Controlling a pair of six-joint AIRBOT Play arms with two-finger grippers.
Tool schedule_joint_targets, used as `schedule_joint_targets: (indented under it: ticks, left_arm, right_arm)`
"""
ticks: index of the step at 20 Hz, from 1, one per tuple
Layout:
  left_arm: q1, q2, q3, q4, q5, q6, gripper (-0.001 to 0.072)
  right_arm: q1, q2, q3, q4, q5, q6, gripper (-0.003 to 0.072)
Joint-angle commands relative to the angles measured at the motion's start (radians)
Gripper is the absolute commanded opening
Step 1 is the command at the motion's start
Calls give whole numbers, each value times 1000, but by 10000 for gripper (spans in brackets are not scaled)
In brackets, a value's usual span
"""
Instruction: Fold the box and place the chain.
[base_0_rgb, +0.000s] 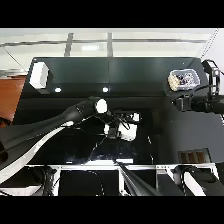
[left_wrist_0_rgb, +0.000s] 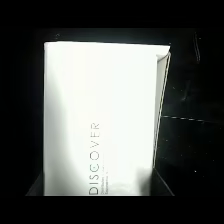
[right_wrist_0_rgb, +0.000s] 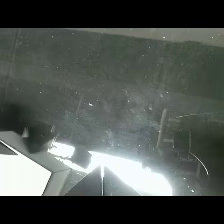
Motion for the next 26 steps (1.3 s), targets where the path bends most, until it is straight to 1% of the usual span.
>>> schedule_joint_targets:
  ticks: [1,3,6,9,11,12,13,14,16,18,19,21,23,26]
  left_arm:
    - [-2,48,3,29,28,-111,350]
    - [33,127,3,56,25,-191,349]
    - [140,272,3,193,-1,-401,349]
    - [318,404,3,373,-94,-659,349]
    - [473,459,2,475,-179,-836,349]
    - [557,472,2,497,-215,-895,349]
    - [657,474,0,499,-242,-936,349]
    - [747,470,-9,495,-241,-966,349]
    - [929,446,-38,492,-209,-1014,349]
    - [1063,401,-45,486,-199,-1036,349]
    - [1109,378,-44,462,-190,-1036,349]
    - [1166,332,-44,395,-150,-1012,349]
    - [1175,286,-43,364,-80,-951,349]
    - [1168,199,-21,363,1,-941,350]
  right_arm:
    - [-1,1,0,0,-1,1,16]
    - [-1,1,0,0,-1,1,16]
    - [-1,1,0,0,-1,1,16]
    - [-1,1,0,1,-1,1,16]
    - [-1,1,0,1,-1,2,16]
    - [-1,1,0,1,-1,2,15]
    - [-1,1,0,1,-1,2,15]
    - [-1,1,0,2,-2,2,15]
    - [-1,1,0,4,-2,3,16]
    - [-1,0,0,4,-5,10,16]
    - [-1,1,-1,4,-6,18,16]
    - [-1,0,-1,4,-10,31,16]
    - [-1,0,-1,4,-10,31,16]
    - [-1,0,0,4,-11,32,16]
